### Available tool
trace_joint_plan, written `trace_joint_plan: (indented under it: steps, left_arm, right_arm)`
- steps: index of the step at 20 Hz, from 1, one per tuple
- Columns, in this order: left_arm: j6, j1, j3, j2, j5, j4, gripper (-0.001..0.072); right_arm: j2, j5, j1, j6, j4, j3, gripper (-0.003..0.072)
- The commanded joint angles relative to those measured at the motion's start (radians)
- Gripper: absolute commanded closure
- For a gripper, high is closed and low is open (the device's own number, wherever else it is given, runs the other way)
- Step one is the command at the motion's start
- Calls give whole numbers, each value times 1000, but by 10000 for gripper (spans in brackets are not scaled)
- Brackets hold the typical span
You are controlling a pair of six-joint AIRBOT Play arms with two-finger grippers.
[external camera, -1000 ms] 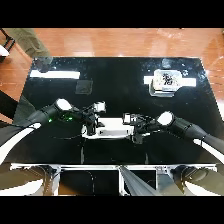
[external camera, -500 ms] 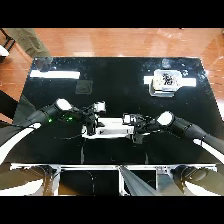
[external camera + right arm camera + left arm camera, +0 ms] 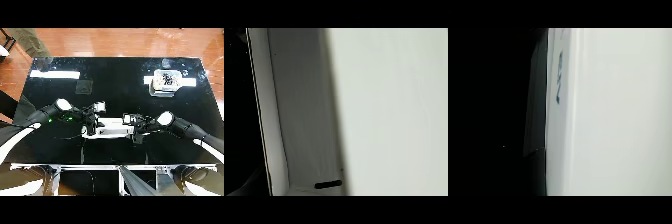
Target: Fold the box and place the chain.
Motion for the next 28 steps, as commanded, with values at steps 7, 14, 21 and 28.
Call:
trace_joint_plan:
  steps: [7, 14, 21, 28]
  left_arm:
    - [0, 0, 0, 0, 0, 0, 689]
    - [0, 0, 0, 0, 0, 0, 689]
    - [0, 0, 0, 0, 0, 0, 689]
    - [0, 0, 0, 0, 0, 0, 687]
  right_arm:
    - [-1, -10, 0, 0, 0, 0, 160]
    - [-1, -10, 0, 1, 0, 0, 151]
    - [-1, -10, 0, 1, 0, 0, 288]
    - [-1, -10, 0, 4, 0, 0, 392]
